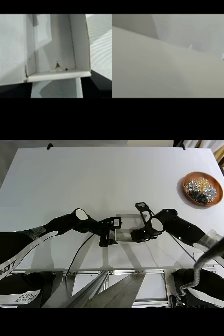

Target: Fold the box and place the chain.

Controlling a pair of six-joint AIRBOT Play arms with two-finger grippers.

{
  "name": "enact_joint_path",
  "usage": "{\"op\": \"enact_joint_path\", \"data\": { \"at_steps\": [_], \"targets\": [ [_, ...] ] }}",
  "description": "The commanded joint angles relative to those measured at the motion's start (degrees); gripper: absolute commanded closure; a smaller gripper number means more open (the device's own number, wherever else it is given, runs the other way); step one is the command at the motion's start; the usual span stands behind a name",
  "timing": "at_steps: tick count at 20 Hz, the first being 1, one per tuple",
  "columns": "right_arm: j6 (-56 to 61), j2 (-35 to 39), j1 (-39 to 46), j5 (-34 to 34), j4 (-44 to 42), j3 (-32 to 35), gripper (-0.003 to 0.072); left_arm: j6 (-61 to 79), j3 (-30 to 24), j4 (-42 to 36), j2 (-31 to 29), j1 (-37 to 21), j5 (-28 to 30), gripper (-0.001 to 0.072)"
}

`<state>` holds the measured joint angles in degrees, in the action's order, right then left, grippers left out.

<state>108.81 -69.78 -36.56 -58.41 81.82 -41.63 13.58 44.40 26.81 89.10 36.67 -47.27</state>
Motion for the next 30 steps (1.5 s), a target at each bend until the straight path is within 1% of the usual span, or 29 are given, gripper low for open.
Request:
{"op": "enact_joint_path", "data": {
  "at_steps": [1, 5, 7, 8, 10, 12, 14, 17, 18, 20, 22, 24, 25, 28, 30],
  "targets": [
    [-3.4, 4.6, 0.0, -2.4, 2.3, 0.0, 0.0206, -0.1, 0.0, 0.0, 0.0, 0.0, -0.1, 0.0376],
    [-8.1, 14.8, 2.0, -11.0, 7.3, -0.7, 0.0206, -0.1, 0.0, 0.0, 0.0, 0.0, -0.1, 0.0376],
    [-9.1, 19.7, 5.8, -14.3, 11.5, -2.8, 0.0205, -0.1, 0.0, 0.0, 0.0, 0.0, -0.1, 0.0376],
    [-10.5, 21.1, 9.3, -14.7, 13.2, -4.2, 0.0205, -0.1, 0.0, 0.0, 0.0, 0.0, -0.1, 0.0376],
    [-14.6, 21.5, 17.9, -12.6, 14.3, -6.8, 0.0207, -0.1, 0.0, 0.0, 0.0, 0.0, -0.1, 0.0376],
    [-18.7, 19.8, 27.9, -6.7, 14.5, -8.7, 0.0208, -0.1, 0.0, 0.0, 0.0, 0.0, -0.1, 0.0376],
    [-22.5, 14.3, 38.1, -2.3, 14.4, -12.7, 0.0208, -0.1, 0.0, 0.0, 0.0, 0.0, -0.1, 0.0376],
    [-23.5, 0.1, 48.7, 1.7, 12.7, -22.9, 0.0215, -0.1, 0.0, 0.0, 0.0, 0.0, -0.1, 0.0376],
    [-23.5, -5.8, 50.9, 1.7, 12.7, -27.3, 0.0225, -0.1, 0.0, 0.0, 0.0, 0.0, -0.1, 0.0376],
    [-23.4, -16.5, 54.2, -1.2, 12.7, -35.6, 0.0225, -0.1, 0.0, 0.0, 0.0, 0.0, -0.1, 0.0376],
    [-23.4, -24.8, 56.2, -4.5, 12.7, -42.1, 0.0227, -0.1, 0.0, 0.0, 0.0, 0.0, -0.1, 0.0376],
    [-23.2, -29.3, 57.3, -3.2, 12.8, -44.5, 0.0240, -0.1, 0.0, 0.0, 0.0, 0.0, -0.1, 0.0376],
    [-22.8, -30.4, 57.4, -1.5, 12.9, -44.5, 0.0303, -0.1, 0.0, 0.0, 0.0, 0.0, -0.1, 0.0376],
    [-22.1, -32.7, 57.4, 1.5, 13.1, -44.5, 0.0307, -0.1, 0.0, 0.0, 0.0, 0.0, -0.1, 0.0376],
    [-22.1, -34.2, 57.4, 2.1, 13.0, -44.5, 0.0307, -0.1, 0.0, 0.0, 0.0, 0.0, -0.1, 0.0376]
  ]
}}
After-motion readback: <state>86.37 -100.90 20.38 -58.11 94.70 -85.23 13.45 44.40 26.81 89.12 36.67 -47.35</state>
